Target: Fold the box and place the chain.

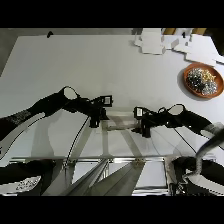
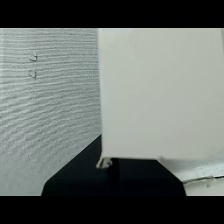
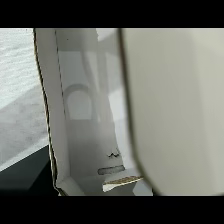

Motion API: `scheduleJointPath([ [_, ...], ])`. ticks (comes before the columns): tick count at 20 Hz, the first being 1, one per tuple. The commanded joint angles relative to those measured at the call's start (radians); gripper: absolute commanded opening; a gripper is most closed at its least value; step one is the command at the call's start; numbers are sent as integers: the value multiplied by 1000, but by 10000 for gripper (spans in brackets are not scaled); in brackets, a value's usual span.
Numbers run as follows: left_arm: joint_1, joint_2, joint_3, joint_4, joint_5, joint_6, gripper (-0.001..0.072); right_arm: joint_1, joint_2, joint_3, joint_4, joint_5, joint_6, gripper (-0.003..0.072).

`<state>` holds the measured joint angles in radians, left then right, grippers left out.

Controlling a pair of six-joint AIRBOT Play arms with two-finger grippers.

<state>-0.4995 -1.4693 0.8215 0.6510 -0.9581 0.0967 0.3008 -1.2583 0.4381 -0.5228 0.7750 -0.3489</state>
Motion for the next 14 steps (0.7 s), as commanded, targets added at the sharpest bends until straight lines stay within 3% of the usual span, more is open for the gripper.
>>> scheduleJointPath([
  [1, -1, 0, -1, 0, 0, 0, 4, 0, -1, -1, -1, -1, 0, 334],
  [11, 0, 0, -1, -11, 0, 0, 7, 0, -1, -1, -1, -1, 0, 334],
  [12, 0, 4, -1, -10, 0, -1, 101, 0, -1, -1, -1, -1, 0, 334],
  [14, 1, 24, 0, -3, 1, -18, 376, 0, -1, -1, -1, -1, 0, 334],
])
